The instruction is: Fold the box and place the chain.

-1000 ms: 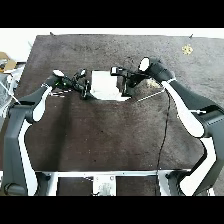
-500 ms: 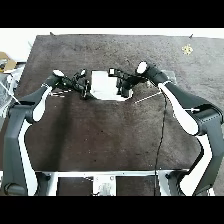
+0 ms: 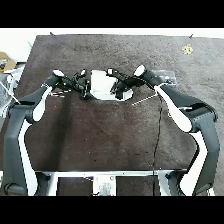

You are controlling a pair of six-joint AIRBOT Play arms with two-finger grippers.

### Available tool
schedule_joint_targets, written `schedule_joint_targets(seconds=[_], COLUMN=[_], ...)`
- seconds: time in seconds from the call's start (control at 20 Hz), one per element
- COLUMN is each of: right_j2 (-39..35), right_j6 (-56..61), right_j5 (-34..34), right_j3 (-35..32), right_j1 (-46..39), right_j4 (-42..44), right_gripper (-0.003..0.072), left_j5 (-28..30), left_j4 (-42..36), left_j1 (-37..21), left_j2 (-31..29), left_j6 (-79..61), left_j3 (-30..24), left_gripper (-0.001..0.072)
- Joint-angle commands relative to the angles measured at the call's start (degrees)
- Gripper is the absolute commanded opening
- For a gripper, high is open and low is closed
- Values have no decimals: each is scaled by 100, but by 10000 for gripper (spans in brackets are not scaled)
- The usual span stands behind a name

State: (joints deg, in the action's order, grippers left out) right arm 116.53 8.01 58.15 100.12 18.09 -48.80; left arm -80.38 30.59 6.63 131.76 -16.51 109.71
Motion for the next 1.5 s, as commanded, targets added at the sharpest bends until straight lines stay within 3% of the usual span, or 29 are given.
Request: schedule_joint_targets(seconds=[0.0, 0.15, 0.25, 0.6, 0.7, 0.85, 0.9, 1.05, 1.1, 1.15, 1.3, 1.45], right_j2=[74, 76, 76, 74, 74, 72, 70, -24, -87, -175, -579, -1071], right_j6=[-50, -50, -33, -28, 72, 254, 251, 382, 662, 1047, 2232, 3582], right_j5=[-24, 9, 11, 11, 7, 87, 155, 634, 778, 887, 962, 973], right_j3=[-2, -2, -2, -2, 0, 0, 0, 24, 31, 31, 31, 31], right_j1=[-2, -2, -2, -72, -140, -260, -291, -382, -413, -437, -466, -518], right_j4=[83, 87, 87, 85, 87, 83, 83, -92, -328, -651, -1810, -2308], right_gripper=[262, 289, 518, 522, 678, 675, 629, 187, 66, 6, 6, 5], left_j5=[0, 0, 0, 0, 0, 0, 0, 0, 0, 0, 0, 0], left_j4=[0, 0, 0, 0, 0, 0, 0, 0, 0, 0, 0, 0], left_j1=[-2, -2, -2, -2, -2, -2, -2, -2, -2, -2, -2, -2], left_j2=[2, 2, 2, 2, 2, 2, 2, 2, 2, 2, 2, 2], left_j6=[-4, -4, -4, -4, -4, -4, -4, -4, -4, -4, -4, -4], left_j3=[0, 0, 0, 0, 0, 0, 0, 0, 0, 0, 0, 0], left_gripper=[467, 467, 467, 467, 467, 467, 467, 467, 467, 467, 467, 467])
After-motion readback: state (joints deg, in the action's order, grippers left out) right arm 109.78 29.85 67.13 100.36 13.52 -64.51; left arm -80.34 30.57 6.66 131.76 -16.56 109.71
